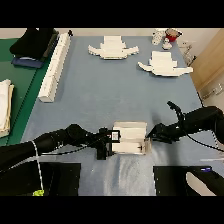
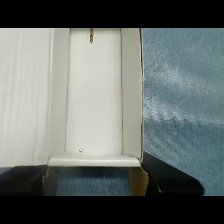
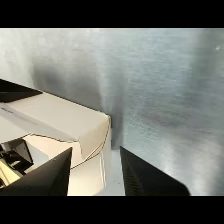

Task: Fold the box.

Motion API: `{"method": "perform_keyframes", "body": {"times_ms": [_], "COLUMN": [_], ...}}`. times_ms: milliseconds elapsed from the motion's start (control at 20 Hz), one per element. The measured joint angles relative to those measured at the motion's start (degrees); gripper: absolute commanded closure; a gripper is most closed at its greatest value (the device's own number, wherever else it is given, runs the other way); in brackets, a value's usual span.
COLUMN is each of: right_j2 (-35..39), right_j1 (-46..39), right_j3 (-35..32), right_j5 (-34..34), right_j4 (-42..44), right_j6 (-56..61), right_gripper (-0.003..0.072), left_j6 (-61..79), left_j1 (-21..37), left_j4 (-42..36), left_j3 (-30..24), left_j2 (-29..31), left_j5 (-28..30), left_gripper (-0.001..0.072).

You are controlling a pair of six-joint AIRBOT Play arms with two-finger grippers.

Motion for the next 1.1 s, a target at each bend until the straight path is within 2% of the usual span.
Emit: {"method": "perform_keyframes", "body": {"times_ms": [300, 500, 650, 800, 900, 950, 1100], "right_j2": [0.52, 0.85, 1.79, 3.76, 5.6, 6.58, 8.09], "right_j1": [6.32, 7.5, 7.8, 7.78, 7.78, 7.78, 7.76], "right_j3": [0.09, 0.66, 2.54, 5.38, 7.5, 8.35, 9.38], "right_j5": [4.98, 9.88, 10.14, 9.25, 8.96, 8.72, 5.99], "right_j4": [0.63, 0.63, -0.42, -7.08, -15.98, -21.84, -39.52], "right_j6": [-0.09, 1.16, 1.62, 5.01, 10.14, 13.64, 23.65], "right_gripper": [0.0218, 0.0218, 0.0218, 0.0287, 0.056, 0.064, 0.0682], "left_j6": [-0.02, -0.13, -0.11, -0.09, -0.02, -0.02, -0.02], "left_j1": [0.0, 0.0, 0.0, 0.0, 0.0, 0.0, 0.0], "left_j4": [-0.02, -0.04, -0.04, -0.04, -0.02, -0.02, -0.02], "left_j3": [0.0, 0.0, 0.0, 0.0, 0.0, 0.0, 0.0], "left_j2": [0.0, 0.0, 0.0, 0.0, 0.0, 0.0, 0.0], "left_j5": [0.02, 0.09, 0.07, 0.04, 0.02, 0.02, 0.02], "left_gripper": [0.0297, 0.0297, 0.0297, 0.0297, 0.0297, 0.0297, 0.0296]}}
